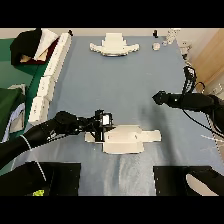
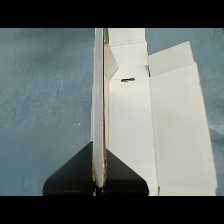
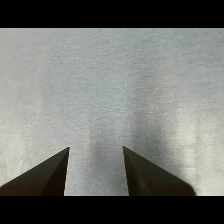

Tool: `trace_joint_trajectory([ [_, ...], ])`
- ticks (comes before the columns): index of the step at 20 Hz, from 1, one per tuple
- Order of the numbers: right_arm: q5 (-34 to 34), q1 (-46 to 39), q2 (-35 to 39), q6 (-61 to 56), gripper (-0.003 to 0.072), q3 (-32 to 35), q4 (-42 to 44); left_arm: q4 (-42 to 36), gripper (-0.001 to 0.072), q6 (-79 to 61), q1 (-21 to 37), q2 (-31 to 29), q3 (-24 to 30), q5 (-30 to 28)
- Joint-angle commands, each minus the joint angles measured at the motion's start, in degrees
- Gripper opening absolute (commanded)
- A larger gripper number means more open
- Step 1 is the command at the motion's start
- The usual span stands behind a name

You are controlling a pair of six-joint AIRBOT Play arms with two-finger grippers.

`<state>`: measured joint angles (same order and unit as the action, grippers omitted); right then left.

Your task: Fold the box.

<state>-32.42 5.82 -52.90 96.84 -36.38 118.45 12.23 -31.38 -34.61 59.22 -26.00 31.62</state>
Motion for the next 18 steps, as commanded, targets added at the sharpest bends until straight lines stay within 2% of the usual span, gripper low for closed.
trace_joint_trajectory([
  [1, -0.07, 0.0, 0.0, -0.02, 0.0523, -0.02, 0.07, 5.01, 0.0012, 3.67, -0.07, 0.04, 0.04, 3.56],
  [6, -0.55, 0.0, 0.0, 0.0, 0.0506, -0.02, 0.55, 4.96, 0.0012, 4.24, -0.04, 0.04, 0.04, 3.45],
  [9, -3.3, 0.0, 0.04, 0.0, 0.049, -0.02, 2.99, 4.94, 0.0012, 4.24, -0.04, 0.04, 0.04, 3.32],
  [10, -5.31, 0.0, 0.13, 0.0, 0.0317, -0.04, 3.69, 4.94, 0.0012, 4.24, -0.04, 0.04, 0.04, 3.34],
  [11, -7.48, 0.0, 0.13, 0.02, 0.0103, -0.04, 3.93, 4.87, 0.0012, 4.24, -0.04, 0.04, 0.04, 3.3],
  [12, -9.11, 0.0, 0.13, 0.02, 0.0038, -0.02, 3.91, 4.79, 0.0012, 4.24, 0.04, 0.04, 0.0, 3.23],
  [18, -10.67, 0.0, 0.11, 0.02, 0.0038, -0.02, 3.91, 4.76, 0.0012, 10.01, 0.07, 0.04, -2.21, 3.04],
])
